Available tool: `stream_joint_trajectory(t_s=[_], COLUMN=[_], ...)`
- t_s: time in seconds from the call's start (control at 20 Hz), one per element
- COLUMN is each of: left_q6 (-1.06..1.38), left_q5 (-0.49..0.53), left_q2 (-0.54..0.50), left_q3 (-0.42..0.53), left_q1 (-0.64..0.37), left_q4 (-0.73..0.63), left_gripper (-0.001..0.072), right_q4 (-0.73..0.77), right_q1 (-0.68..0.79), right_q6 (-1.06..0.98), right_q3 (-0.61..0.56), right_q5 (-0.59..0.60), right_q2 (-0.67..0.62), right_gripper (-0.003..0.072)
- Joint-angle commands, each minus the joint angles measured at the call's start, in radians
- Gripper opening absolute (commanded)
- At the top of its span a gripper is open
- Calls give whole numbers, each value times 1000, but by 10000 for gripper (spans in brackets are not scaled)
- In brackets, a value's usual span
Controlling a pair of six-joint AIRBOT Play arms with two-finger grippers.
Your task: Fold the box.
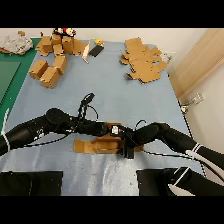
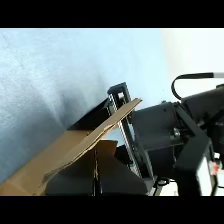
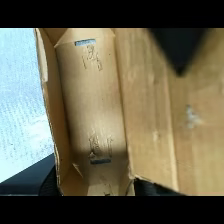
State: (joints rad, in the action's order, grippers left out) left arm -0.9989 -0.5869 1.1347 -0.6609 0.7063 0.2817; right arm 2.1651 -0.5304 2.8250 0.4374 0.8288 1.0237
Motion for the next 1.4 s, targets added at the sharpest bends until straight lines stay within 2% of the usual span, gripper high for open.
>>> stream_joint_trajectory(t_s=[0.0, 0.45, 0.75, 1.1, 1.35], left_q6=[-1, 0, 14, 10, 20], left_q5=[27, -2, -82, -117, -247], left_q2=[32, 156, 219, 232, 224], left_q3=[-8, -14, -51, -67, -67], left_q1=[-13, -103, -127, -133, -208], left_q4=[-5, 16, 18, 48, 43], left_gripper=[10, 10, 9, 9, 9], right_q4=[0, 0, 0, 0, 0], right_q1=[-1, -1, -1, -1, -1], right_q6=[0, 0, 0, 0, 0], right_q3=[0, 0, 0, 0, 0], right_q5=[-1, 0, 0, 0, 0], right_q2=[-1, -1, -1, -1, -1], right_gripper=[452, 452, 452, 452, 452])
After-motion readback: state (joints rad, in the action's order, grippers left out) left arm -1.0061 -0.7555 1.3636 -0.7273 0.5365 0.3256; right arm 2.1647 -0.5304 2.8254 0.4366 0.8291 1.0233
